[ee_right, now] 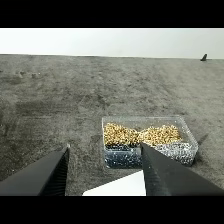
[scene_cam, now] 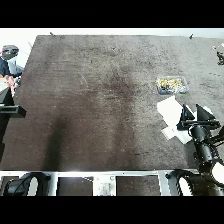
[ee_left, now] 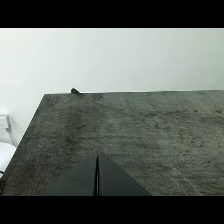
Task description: Fold the box and place the chain.
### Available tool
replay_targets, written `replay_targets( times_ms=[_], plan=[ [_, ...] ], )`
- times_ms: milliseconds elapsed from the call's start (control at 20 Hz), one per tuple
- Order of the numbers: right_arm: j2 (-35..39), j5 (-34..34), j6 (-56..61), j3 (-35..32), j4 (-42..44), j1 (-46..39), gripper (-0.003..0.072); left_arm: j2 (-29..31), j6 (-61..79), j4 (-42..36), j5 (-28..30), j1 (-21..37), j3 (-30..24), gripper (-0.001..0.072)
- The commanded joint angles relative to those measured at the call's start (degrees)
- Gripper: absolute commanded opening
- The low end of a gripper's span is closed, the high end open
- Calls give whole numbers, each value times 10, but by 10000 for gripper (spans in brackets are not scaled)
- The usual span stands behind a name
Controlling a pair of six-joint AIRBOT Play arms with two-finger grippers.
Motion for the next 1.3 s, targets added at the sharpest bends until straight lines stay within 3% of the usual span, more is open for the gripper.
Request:
replay_targets(
  times_ms=[0,250,450,700,800,900,1100,1250],
  plan=[
    [0,0,0,0,0,0,506,0,0,0,0,1,0,9],
    [0,0,-1,5,-7,0,507,0,0,0,0,0,0,10],
    [-13,-7,-2,61,-41,-2,506,0,0,0,0,1,0,10],
    [-193,31,2,178,-40,-52,507,0,0,0,0,1,0,10],
    [-300,119,23,245,-41,-108,507,0,0,0,0,0,0,10],
    [-416,262,79,324,-67,-191,506,0,0,0,0,1,0,10],
    [-630,574,274,522,-264,-348,506,0,0,0,0,0,0,10],
    [-756,735,358,680,-380,-409,506,0,0,0,0,0,0,10]
  ],
)
